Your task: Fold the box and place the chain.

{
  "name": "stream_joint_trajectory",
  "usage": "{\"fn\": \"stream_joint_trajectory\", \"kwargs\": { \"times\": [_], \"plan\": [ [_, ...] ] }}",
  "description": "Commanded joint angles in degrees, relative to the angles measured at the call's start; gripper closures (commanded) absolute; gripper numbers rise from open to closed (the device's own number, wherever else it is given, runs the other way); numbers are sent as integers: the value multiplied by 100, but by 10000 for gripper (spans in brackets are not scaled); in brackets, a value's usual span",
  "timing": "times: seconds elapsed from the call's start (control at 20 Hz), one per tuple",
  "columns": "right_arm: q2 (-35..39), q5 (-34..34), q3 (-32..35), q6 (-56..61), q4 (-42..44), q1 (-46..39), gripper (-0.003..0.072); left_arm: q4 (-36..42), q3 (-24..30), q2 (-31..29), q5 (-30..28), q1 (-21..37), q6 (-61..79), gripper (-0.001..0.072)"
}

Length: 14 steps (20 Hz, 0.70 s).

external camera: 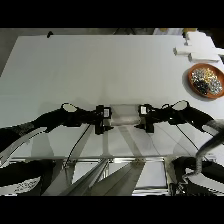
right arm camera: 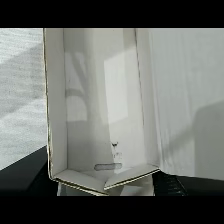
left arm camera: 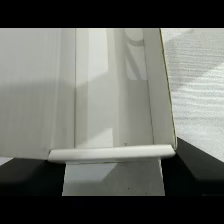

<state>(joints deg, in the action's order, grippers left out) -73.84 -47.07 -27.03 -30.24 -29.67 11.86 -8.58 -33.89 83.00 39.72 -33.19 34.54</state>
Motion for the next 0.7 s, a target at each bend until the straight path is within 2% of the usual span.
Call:
{"fn": "stream_joint_trajectory", "kwargs": {
  "times": [0.0, 0.65],
  "plan": [
    [4, -9, 0, -4, -7, -2, 285, -2, 2, 2, -11, 0, 9, 516],
    [4, -9, 0, -4, -7, -2, 285, 2, 2, 0, 0, -11, -4, 501]
  ]
}}
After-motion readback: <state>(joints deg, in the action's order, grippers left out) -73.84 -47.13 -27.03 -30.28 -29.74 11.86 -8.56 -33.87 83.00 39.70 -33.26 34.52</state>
